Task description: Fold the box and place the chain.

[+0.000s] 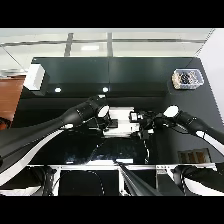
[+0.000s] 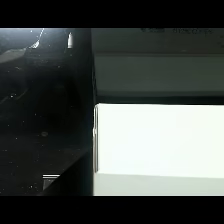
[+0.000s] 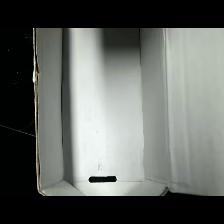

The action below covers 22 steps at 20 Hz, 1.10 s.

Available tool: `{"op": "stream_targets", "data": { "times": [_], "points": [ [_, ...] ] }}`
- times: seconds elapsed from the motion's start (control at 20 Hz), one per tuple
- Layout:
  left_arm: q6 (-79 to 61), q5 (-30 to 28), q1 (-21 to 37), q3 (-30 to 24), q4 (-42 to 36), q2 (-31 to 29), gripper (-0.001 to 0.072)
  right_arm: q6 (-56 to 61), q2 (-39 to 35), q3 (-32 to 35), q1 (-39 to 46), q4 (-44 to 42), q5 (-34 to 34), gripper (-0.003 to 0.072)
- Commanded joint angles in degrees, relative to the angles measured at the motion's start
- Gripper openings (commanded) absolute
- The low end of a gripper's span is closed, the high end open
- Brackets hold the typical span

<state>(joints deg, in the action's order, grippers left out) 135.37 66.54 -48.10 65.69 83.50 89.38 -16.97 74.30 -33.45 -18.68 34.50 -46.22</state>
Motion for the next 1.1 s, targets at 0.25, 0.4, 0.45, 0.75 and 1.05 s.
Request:
{"op": "stream_targets", "data": {
  "times": [0.25, 0.4, 0.45, 0.75, 1.05],
  "points": [
    [0.13, 2.21, 1.03, 2.75, 0.26, -0.02, 0.0450, 0.02, 0.02, 0.02, -0.02, -0.02, -0.02, 0.0021],
    [2.93, 2.51, 1.01, 2.75, 1.22, 0.50, 0.0450, 0.02, 0.02, 0.02, -0.02, -0.02, -0.02, 0.0021],
    [2.80, 2.58, 1.01, 2.75, 1.14, 0.63, 0.0450, 0.02, 0.02, 0.02, -0.02, -0.02, -0.02, 0.0021],
    [-2.51, 3.15, 0.79, 2.75, 1.03, 0.66, 0.0030, 0.33, 0.02, 0.02, -0.02, -0.04, -0.07, 0.0022],
    [-3.39, 5.18, 0.79, 2.78, 1.05, 0.63, 0.0031, 6.56, -0.85, -0.07, 0.00, 0.07, 0.00, 0.0579]
  ]
}}
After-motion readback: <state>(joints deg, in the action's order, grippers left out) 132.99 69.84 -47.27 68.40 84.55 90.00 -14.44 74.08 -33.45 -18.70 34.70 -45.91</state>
